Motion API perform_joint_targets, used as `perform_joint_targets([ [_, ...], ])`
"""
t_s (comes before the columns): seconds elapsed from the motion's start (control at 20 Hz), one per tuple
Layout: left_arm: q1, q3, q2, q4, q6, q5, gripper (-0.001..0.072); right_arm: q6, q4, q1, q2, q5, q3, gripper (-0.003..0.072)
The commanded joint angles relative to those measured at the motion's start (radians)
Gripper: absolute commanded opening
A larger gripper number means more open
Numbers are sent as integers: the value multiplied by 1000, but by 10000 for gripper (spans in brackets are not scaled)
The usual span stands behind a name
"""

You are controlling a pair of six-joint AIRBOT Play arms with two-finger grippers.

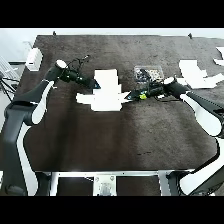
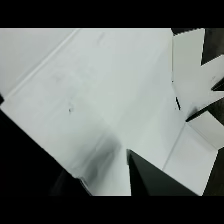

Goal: Fold the box and place the chain.

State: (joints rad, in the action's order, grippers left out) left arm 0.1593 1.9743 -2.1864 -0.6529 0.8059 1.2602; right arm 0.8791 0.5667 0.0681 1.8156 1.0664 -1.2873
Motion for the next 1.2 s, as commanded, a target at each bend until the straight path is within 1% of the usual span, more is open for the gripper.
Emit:
perform_joint_targets([
  [0.0,0,1,-12,10,-4,14,363,-2,3,1,0,0,0,7],
  [0.1,-1,1,-13,14,-5,10,362,-1,24,1,0,0,0,7],
  [0.25,-7,1,-13,64,-23,10,360,-1,37,1,0,0,4,7],
  [0.35,-11,1,-13,66,-23,8,343,-1,37,1,0,0,3,7],
  [0.5,-14,1,-13,66,-33,12,341,-2,37,1,0,0,3,7],
  [0.55,-14,1,-13,66,-39,15,246,-2,37,1,0,0,3,7],
  [0.6,-14,1,-13,66,-43,16,235,-2,37,1,0,0,3,7],
  [1.15,-14,1,-13,63,-108,88,238,-1,37,0,0,0,3,7],
])
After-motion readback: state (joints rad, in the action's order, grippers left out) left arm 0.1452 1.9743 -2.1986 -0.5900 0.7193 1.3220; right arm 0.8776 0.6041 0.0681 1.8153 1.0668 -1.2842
